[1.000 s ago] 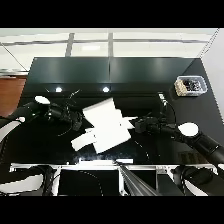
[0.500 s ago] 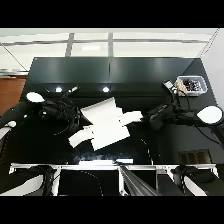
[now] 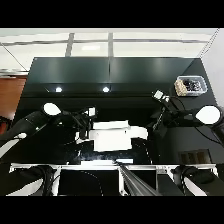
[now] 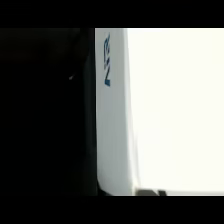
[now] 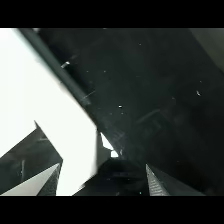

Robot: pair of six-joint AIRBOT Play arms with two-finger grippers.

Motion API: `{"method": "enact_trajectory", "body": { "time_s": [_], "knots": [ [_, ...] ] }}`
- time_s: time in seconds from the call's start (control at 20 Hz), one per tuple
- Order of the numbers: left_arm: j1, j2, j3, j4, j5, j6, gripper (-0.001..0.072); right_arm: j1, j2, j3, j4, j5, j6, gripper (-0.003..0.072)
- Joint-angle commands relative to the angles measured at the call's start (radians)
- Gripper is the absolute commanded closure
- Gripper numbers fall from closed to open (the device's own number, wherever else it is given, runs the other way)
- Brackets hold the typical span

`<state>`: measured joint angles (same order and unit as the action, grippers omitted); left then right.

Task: Fold the box and place the chain.

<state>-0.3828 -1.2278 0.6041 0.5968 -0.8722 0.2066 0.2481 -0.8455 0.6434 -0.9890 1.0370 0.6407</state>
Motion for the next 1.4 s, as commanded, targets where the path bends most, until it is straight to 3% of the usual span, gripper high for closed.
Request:
{"method": "enact_trajectory", "body": {
  "time_s": [0.0, 0.15, 0.3, 0.55, 0.8, 1.05, 1.15, 1.35],
  "knots": [
    [-0.027, -0.053, 0.002, -0.01, 0.128, 0.048, 0.0682, 0.039, -0.001, 0.001, -0.011, 0.006, -0.029, 0.0061],
    [-0.027, -0.08, 0.003, -0.005, 0.08, 0.048, 0.0681, 0.114, -0.001, -0.027, -0.006, -0.025, -0.029, 0.0061],
    [-0.027, -0.09, 0.006, -0.006, 0.082, 0.048, 0.0682, 0.193, -0.001, -0.115, -0.001, -0.173, -0.055, 0.0061],
    [-0.026, -0.091, 0.006, -0.005, 0.086, 0.048, 0.0681, 0.32, -0.018, -0.229, 0.001, -0.285, -0.257, 0.0062],
    [-0.026, -0.091, 0.006, -0.006, 0.085, 0.048, 0.0681, 0.385, -0.113, -0.241, 0.079, -0.338, -0.369, 0.0061],
    [-0.027, -0.091, 0.006, -0.005, 0.082, 0.048, 0.0681, 0.467, -0.136, -0.237, 0.188, -0.58, -0.396, 0.0061],
    [-0.026, -0.091, 0.006, -0.005, 0.082, 0.048, 0.0681, 0.462, -0.136, -0.213, 0.184, -0.584, -0.395, 0.0061],
    [-0.027, -0.091, 0.006, -0.006, 0.082, 0.048, 0.0681, 0.454, -0.136, -0.152, 0.169, -0.464, -0.41, 0.0062]
  ]
}}
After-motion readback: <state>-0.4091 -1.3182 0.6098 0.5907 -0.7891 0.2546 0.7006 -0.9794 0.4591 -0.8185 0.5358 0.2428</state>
